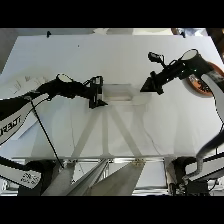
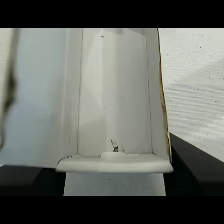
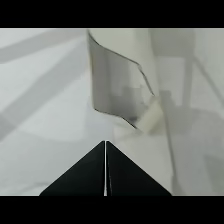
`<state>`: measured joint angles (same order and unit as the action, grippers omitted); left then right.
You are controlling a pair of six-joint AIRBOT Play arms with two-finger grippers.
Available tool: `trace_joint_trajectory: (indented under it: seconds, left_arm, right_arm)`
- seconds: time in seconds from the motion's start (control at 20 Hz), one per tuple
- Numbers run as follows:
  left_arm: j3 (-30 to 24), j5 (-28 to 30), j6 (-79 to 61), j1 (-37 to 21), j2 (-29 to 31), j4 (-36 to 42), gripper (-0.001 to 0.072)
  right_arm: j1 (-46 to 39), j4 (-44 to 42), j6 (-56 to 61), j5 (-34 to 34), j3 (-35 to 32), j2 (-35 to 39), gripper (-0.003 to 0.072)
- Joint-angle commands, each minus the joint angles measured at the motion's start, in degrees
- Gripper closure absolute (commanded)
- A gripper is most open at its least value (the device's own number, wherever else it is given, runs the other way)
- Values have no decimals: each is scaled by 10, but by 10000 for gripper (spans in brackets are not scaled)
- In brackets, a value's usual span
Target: Fold the box and place the chain.
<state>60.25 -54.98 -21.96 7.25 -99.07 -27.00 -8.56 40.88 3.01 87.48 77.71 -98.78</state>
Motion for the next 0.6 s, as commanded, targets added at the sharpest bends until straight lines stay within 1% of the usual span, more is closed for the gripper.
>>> trace_joint_trajectory:
  seconds: [0.0, 0.1, 0.15, 0.3, 0.4, 0.45, 0.55]
  left_arm:
    - [0, 3, -1, 0, 0, -3, 317]
    - [0, 3, -1, 0, 0, -3, 317]
    - [0, 3, -1, 0, 0, -3, 317]
    - [0, 3, -1, 0, 0, -3, 317]
    - [0, 3, -1, 0, 0, -3, 317]
    - [0, 3, -1, 0, 0, -3, 317]
    - [0, 3, -1, 0, 0, -3, 317]
  right_arm:
    - [33, -51, 0, 33, 0, 0, 668]
    - [67, -72, 2, 3, 0, 0, 669]
    - [85, -67, 4, -30, 0, 0, 669]
    - [137, -36, 61, -195, 0, 0, 669]
    - [152, -47, 101, -279, 0, 0, 672]
    - [154, -49, 119, -303, 0, 0, 672]
    - [155, -33, 137, -307, 0, 0, 672]
